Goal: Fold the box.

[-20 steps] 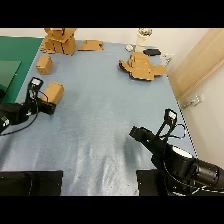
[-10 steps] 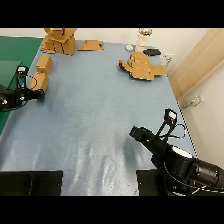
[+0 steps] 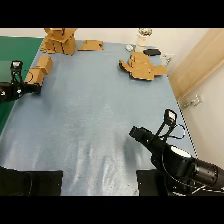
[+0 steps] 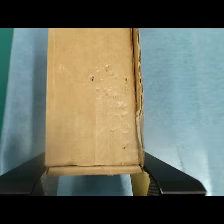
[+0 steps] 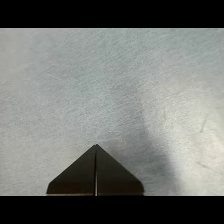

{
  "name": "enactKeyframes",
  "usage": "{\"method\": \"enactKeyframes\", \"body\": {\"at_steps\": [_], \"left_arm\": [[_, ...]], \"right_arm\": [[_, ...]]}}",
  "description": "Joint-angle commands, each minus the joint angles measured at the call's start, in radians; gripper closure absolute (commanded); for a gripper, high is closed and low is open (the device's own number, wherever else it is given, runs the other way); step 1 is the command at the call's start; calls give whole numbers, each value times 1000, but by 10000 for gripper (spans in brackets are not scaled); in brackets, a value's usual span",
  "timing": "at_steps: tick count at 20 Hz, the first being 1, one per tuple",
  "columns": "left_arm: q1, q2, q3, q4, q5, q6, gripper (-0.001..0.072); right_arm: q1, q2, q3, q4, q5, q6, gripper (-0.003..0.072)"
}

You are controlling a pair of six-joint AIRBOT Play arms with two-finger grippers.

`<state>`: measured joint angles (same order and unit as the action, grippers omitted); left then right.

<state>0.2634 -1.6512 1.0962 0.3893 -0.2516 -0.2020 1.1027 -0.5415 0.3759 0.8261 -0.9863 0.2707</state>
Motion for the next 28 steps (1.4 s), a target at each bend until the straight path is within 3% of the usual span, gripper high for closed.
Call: {"method": "enactKeyframes", "body": {"at_steps": [1, 5, 14, 25, 26, 27, 28], "left_arm": [[-4, -38, 56, 2, -37, -1, 169], [-8, -38, 56, 89, -40, -34, 169], [-8, -38, 63, 450, -119, -367, 169], [-8, -44, 83, 465, -183, -401, 167], [-8, -44, 83, 465, -187, -401, 130], [-8, -44, 83, 467, -194, -401, 12], [-8, -44, 83, 469, -201, -401, 12]], "right_arm": [[0, -22, 1, -1, 2, 7, 686], [0, -31, 1, -2, 2, 14, 685], [0, -31, 1, -6, 6, 14, 685], [0, -31, 1, -12, 10, 14, 685], [0, -31, 1, -12, 10, 14, 685], [0, -31, 1, -13, 10, 14, 685], [0, -31, 1, -13, 10, 14, 685]]}}
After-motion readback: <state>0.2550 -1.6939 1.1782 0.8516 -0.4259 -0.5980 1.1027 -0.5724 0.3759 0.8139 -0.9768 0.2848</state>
